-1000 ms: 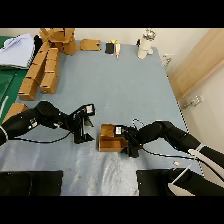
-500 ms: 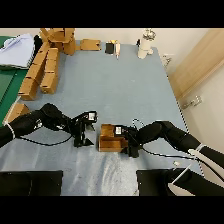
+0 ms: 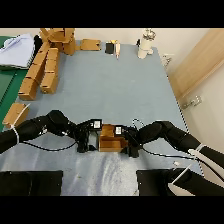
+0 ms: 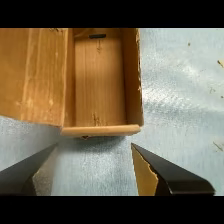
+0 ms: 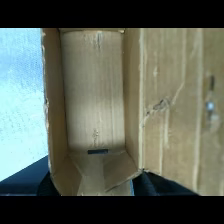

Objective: Fold the box.

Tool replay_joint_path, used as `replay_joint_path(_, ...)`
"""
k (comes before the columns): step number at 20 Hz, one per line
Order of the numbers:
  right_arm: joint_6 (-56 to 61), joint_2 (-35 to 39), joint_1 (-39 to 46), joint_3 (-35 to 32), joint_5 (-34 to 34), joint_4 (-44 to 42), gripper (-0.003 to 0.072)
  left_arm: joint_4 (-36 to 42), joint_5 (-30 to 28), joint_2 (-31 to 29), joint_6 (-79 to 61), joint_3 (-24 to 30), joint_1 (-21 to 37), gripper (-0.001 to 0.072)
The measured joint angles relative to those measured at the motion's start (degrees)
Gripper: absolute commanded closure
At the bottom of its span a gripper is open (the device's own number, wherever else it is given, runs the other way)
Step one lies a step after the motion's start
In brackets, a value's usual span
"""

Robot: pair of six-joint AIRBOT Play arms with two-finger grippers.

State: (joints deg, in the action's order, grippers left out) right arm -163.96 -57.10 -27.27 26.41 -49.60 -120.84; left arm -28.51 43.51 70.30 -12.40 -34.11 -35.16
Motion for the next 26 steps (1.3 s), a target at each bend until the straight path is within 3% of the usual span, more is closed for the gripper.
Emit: replay_joint_path(26, 0.0, 0.0, 0.0, 0.0, 0.0, 0.0, 0.0181, 3.3, -8.7, 1.5, 0.2, 1.4, -6.9, -0.0011)
